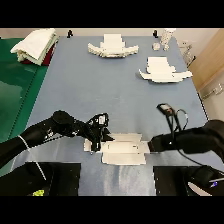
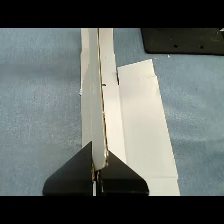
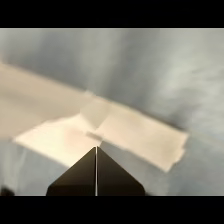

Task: Fold the box.

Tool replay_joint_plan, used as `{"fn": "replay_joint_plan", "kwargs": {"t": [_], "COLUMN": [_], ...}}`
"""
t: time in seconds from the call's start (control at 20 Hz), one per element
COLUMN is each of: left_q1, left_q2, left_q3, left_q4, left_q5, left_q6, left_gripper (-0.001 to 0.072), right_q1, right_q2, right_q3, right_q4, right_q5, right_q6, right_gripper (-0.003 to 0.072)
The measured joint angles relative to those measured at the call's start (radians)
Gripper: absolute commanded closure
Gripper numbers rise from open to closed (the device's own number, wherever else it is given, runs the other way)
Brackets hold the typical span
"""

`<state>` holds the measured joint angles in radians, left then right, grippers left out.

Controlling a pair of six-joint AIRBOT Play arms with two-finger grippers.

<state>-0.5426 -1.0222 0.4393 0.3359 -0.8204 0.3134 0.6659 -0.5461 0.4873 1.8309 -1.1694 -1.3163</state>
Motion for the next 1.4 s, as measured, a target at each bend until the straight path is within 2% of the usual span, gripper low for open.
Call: {"fn": "replay_joint_plan", "kwargs": {"t": [0.05, 0.1, 0.15, 0.2, 0.35, 0.55, 0.75, 0.95, 1.05, 1.15, 1.4], "left_q1": [0.000, 0.000, 0.000, 0.000, 0.000, 0.000, 0.000, 0.000, 0.000, 0.000, 0.000], "left_q2": [0.000, 0.000, 0.000, 0.000, 0.000, 0.000, 0.000, 0.000, 0.000, 0.000, 0.000], "left_q3": [0.000, 0.000, 0.000, 0.000, 0.000, 0.000, 0.000, 0.000, 0.000, 0.000, 0.000], "left_q4": [0.000, 0.000, 0.000, 0.000, 0.001, 0.001, 0.001, 0.001, 0.001, 0.001, 0.001], "left_q5": [0.000, 0.000, 0.000, 0.000, 0.000, 0.000, 0.000, 0.000, 0.000, 0.000, 0.000], "left_q6": [0.000, 0.000, 0.000, 0.000, 0.000, 0.000, 0.000, 0.000, 0.000, 0.000, 0.000], "left_gripper": [0.0698, 0.0697, 0.0697, 0.0698, 0.0698, 0.0698, 0.0698, 0.0698, 0.0698, 0.0698, 0.0697], "right_q1": [0.095, 0.193, 0.301, 0.397, 0.634, 0.758, 0.792, 0.801, 0.805, 0.805, 0.805], "right_q2": [0.007, 0.010, 0.008, 0.001, -0.060, -0.195, -0.292, -0.313, -0.306, -0.293, -0.275], "right_q3": [-0.008, -0.016, -0.024, -0.031, -0.042, -0.048, -0.047, -0.038, -0.019, -0.003, 0.012], "right_q4": [-0.014, -0.035, -0.068, -0.106, -0.262, -0.438, -0.594, -0.715, -0.743, -0.762, -0.789], "right_q5": [-0.006, -0.007, 0.002, 0.018, 0.078, 0.164, 0.235, 0.252, 0.237, 0.205, 0.113], "right_q6": [0.003, 0.006, 0.007, 0.006, -0.003, -0.008, 0.064, 0.206, 0.270, 0.327, 0.437], "right_gripper": [0.0683, 0.0646, 0.0371, 0.0143, 0.0091, 0.0092, 0.0092, 0.0092, 0.0086, -0.0030, -0.0033]}}
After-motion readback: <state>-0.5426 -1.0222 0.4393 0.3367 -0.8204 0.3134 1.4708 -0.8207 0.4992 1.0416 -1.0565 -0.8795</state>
